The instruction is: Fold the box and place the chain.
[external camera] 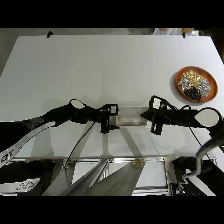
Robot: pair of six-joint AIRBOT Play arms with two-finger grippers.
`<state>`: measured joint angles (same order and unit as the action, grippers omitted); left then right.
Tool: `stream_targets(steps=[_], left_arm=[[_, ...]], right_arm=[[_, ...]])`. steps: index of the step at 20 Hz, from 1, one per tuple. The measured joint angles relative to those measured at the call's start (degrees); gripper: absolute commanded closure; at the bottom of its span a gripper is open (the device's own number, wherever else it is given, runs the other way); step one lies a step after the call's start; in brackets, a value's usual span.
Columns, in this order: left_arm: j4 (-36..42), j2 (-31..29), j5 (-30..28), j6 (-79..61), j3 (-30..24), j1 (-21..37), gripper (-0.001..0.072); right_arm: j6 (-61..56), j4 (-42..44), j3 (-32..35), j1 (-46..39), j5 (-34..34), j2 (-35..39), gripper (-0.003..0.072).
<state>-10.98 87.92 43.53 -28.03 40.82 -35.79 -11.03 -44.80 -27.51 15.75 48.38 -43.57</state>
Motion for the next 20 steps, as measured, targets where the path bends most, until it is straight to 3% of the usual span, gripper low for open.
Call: stream_targets(steps=[4,8,13,20], left_arm=[[0.0,0.0,0.0,0.0,0.0,0.0,0.0558],[0.0,0.0,0.0,0.0,0.0,0.0,0.0558],[0.0,0.0,0.0,0.0,0.0,0.0,0.0558],[0.0,0.0,0.0,0.0,0.0,0.0,0.0558]], right_arm=[[-3.2,2.8,0.0,1.2,-12.3,-3.6,0.0670],[-5.8,3.7,0.0,1.6,-17.8,-10.7,0.0670],[-10.7,3.3,0.0,1.6,-19.1,-16.5,0.0670],[-14.3,3.0,-0.5,1.6,-16.0,-16.5,0.0670]])
